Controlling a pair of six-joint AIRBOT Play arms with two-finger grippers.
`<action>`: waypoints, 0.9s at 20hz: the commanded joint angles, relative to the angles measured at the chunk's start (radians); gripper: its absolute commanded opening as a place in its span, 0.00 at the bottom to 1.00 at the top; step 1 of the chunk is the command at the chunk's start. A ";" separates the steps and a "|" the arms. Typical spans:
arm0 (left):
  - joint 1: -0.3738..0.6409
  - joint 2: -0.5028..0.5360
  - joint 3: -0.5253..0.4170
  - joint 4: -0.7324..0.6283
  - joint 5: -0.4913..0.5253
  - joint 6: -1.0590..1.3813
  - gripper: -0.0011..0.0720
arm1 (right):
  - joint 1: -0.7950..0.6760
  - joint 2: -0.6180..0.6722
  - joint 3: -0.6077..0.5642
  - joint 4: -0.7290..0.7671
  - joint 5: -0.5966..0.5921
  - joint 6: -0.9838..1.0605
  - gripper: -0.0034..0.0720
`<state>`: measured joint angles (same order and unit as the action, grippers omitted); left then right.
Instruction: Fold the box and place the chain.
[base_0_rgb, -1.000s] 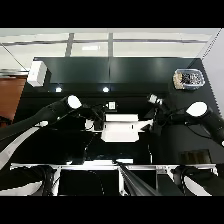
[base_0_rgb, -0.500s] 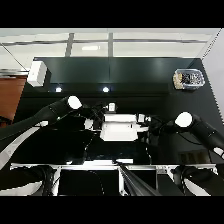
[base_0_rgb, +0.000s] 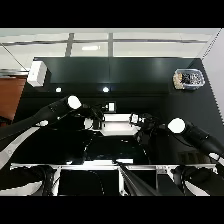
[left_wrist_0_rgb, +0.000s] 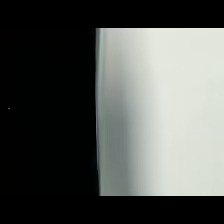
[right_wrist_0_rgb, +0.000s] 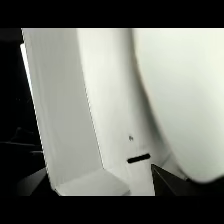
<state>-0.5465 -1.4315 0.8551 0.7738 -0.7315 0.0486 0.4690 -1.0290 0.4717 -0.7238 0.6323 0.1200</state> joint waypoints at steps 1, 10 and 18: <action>0.000 0.000 0.000 -0.001 -0.002 0.000 0.05 | 0.008 0.013 0.031 -0.001 -0.037 0.006 1.00; 0.000 0.000 0.000 -0.001 -0.005 0.000 0.05 | -0.044 0.013 0.070 -0.085 0.000 0.002 1.00; 0.000 0.000 0.000 -0.001 -0.010 0.000 0.05 | -0.046 0.009 0.075 -0.040 -0.012 -0.018 1.00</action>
